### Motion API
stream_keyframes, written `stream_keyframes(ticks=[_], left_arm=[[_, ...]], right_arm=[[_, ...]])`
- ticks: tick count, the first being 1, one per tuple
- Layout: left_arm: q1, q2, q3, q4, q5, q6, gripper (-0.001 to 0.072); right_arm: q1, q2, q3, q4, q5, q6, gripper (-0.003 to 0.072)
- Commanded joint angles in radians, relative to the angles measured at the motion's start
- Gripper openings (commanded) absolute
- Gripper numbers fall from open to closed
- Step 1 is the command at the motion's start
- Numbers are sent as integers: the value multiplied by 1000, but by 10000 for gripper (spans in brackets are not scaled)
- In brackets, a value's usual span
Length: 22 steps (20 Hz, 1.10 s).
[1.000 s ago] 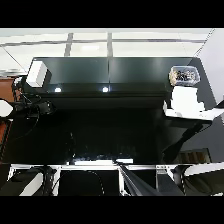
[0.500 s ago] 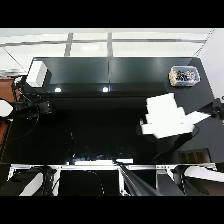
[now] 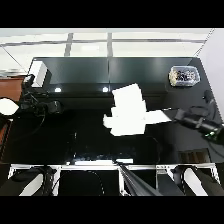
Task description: Fold the box and place the chain.
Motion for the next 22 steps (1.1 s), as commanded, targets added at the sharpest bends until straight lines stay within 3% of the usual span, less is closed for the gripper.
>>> stream_keyframes(ticks=[1,3,5,8,11,14,16,19,22], left_arm=[[-71,-46,0,-177,76,85,710],[-118,-94,0,-256,149,92,710],[-149,-156,3,-364,159,204,710],[-134,-301,25,-601,-66,518,710],[-80,-468,27,-834,-172,653,710],[-93,-615,48,-1016,-306,812,710],[-119,-690,105,-980,-372,844,710],[-156,-767,204,-809,-406,728,710],[-181,-797,254,-771,-513,795,688]], right_arm=[[272,82,-101,72,-271,38,19],[425,82,-101,73,-411,72,19],[538,82,-101,74,-517,73,19],[616,82,-101,72,-560,75,19],[630,82,-101,71,-557,74,20],[630,82,-101,62,-556,74,20],[630,82,-101,62,-556,74,20],[630,82,-101,62,-556,75,20],[630,82,-101,62,-555,75,20]])
